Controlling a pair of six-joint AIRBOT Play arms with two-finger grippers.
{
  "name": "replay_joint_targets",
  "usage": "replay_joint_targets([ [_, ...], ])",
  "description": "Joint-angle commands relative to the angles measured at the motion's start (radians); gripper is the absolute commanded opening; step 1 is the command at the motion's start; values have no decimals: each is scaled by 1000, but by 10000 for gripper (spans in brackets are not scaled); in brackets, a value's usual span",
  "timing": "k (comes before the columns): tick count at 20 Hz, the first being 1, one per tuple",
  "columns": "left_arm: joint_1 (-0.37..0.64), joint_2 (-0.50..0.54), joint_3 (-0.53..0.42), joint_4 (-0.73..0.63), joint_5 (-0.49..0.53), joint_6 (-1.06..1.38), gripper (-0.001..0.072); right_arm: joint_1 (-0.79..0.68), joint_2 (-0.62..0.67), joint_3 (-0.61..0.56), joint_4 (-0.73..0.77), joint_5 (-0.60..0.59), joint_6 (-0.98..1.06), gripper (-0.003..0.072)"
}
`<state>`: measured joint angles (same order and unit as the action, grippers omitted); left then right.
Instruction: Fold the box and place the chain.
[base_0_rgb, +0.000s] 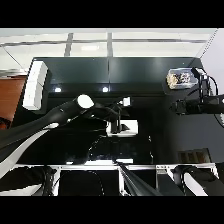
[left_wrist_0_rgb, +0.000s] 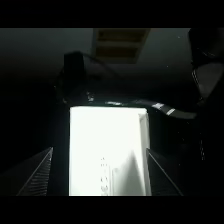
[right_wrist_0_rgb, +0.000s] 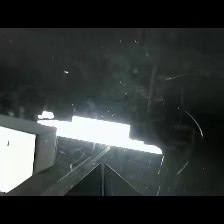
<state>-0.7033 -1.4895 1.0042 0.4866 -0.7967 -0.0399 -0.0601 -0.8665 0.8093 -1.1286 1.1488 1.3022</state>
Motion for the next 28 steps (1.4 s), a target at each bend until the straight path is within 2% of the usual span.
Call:
replay_joint_targets([
  [1, -16, -90, 81, 22, -38, -66, 709, -3, 1, -2, 0, -5, -1, 22],
  [5, -17, -90, 82, 113, -81, -127, 709, -3, 1, -2, -1, -12, -5, 23],
  [14, -31, -90, 84, 139, -130, -116, 709, -3, 1, -2, -2, -12, -5, 22],
  [21, -32, -90, 84, 161, -131, 63, 708, -3, 1, -2, -2, -12, -4, 22],
  [24, -39, -96, 83, 162, -118, 63, 708, -3, 1, -2, -2, -12, -4, 22],
  [28, -97, -129, 82, 162, -21, 25, 709, -3, 1, -2, -2, -12, -4, 22],
])
